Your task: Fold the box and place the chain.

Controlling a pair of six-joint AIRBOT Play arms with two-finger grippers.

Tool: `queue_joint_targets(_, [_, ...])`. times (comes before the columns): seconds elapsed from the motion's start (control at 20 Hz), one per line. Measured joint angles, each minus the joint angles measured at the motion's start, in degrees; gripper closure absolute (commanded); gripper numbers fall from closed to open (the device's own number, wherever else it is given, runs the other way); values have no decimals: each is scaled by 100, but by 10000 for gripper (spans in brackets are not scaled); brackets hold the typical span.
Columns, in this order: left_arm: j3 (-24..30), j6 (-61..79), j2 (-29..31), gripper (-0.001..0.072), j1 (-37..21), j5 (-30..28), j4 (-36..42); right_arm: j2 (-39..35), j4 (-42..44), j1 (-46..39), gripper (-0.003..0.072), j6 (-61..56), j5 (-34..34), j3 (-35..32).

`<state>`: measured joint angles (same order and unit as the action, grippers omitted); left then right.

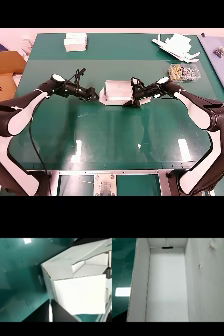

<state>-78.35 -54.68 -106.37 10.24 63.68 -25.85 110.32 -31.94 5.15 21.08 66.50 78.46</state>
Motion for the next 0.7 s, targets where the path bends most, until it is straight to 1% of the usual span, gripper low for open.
queue_joint_targets(0.25, [-85, -7, 85, 623, 13, 2, 92, 0, -2, 0, 64, 2, 0, 0])
queue_joint_targets(0.3, [-90, -11, 87, 519, 28, 4, 92, 0, 0, 0, 64, 2, 0, 0])
queue_joint_targets(0.7, [-116, -46, 109, 520, 138, -48, 284, 0, -2, 0, 64, 0, 0, 0])
